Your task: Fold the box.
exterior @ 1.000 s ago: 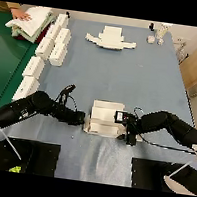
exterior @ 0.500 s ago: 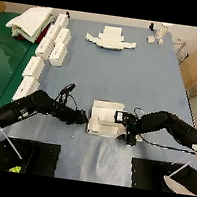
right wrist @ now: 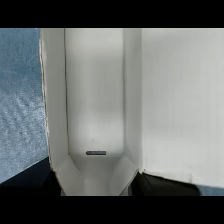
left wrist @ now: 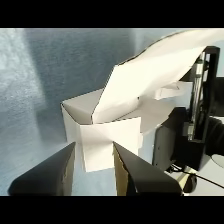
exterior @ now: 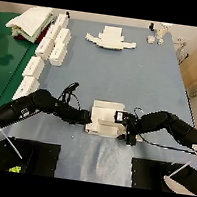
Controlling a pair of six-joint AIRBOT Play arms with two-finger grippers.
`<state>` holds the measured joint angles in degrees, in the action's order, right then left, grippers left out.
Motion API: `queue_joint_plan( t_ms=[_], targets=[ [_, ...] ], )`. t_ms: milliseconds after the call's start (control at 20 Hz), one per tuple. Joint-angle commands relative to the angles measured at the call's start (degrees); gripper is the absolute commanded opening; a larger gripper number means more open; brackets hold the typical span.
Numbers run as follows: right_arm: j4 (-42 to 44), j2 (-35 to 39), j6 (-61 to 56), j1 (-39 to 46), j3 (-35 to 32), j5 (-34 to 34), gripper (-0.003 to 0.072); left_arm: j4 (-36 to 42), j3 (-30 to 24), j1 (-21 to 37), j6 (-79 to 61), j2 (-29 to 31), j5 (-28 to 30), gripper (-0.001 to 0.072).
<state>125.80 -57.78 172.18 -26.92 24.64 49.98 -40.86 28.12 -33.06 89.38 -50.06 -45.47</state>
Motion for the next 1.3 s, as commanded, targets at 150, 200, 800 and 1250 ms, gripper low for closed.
queue_joint_plan(
  t_ms=[150,200,800,1250],
  targets=[
    [0.0,0.0,0.0,0.0,0.0,0.0,0.0508,-15.2,4.5,-7.7,21.1,-1.6,2.4,0.0372],
    [0.0,0.0,0.0,0.0,0.0,0.0,0.0508,-17.8,5.7,-9.1,25.0,-2.5,2.3,0.0372],
    [0.0,0.0,0.0,0.0,0.0,0.0,0.0508,-38.3,20.9,-23.8,51.1,-17.6,-11.8,0.0372],
    [0.0,0.0,0.0,0.0,0.0,0.0,0.0508,-43.0,29.2,-24.9,54.0,-26.4,-21.2,0.0371]
  ],
)
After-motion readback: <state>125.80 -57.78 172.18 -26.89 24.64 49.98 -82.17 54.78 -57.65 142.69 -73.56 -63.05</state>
